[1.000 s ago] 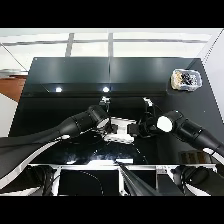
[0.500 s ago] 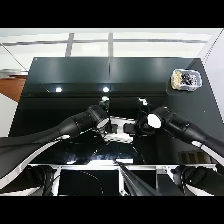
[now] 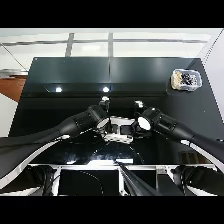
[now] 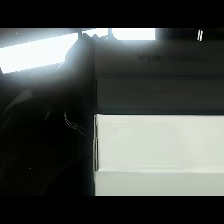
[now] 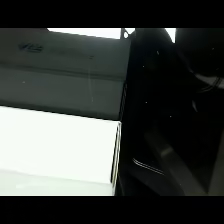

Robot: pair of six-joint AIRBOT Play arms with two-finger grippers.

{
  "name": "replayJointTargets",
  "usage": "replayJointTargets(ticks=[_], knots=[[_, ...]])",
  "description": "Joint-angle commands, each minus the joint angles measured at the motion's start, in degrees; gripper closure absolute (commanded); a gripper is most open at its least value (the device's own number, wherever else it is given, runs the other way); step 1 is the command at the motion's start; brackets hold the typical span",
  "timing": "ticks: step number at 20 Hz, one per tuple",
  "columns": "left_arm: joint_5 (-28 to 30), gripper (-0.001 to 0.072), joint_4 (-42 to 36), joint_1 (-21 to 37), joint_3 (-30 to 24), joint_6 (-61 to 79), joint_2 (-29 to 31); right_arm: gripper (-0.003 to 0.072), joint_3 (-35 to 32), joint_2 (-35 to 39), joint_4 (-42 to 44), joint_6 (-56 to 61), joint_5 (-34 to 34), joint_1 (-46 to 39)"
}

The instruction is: Fold the box and place the chain.

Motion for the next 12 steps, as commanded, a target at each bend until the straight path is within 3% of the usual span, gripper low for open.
replayJointTargets(ticks=[1,7,8,9,10,12], knots=[[0.02,0.0681,0.02,0.04,0.02,0.02,0.0,0.0502,0.15,-1.09,-0.44,1.64,-0.09,0.52],[0.0,0.0681,0.02,0.04,0.02,0.0,0.0,0.0504,0.15,-1.84,-0.76,1.64,-0.37,0.52],[0.02,0.0681,0.02,0.04,0.02,0.02,0.0,0.0561,0.15,-1.84,-0.87,1.64,-0.37,0.55],[0.02,0.0681,0.02,0.04,0.02,0.0,0.0,0.0563,0.15,-1.84,-0.87,1.66,-0.52,0.55],[0.02,0.0681,0.02,0.04,0.02,0.0,0.0,0.0653,0.15,-1.84,-0.83,1.75,-0.57,0.52],[0.02,0.0681,0.02,0.04,0.02,0.0,0.0,0.0654,0.15,-1.84,-0.87,2.75,-0.57,0.55]])
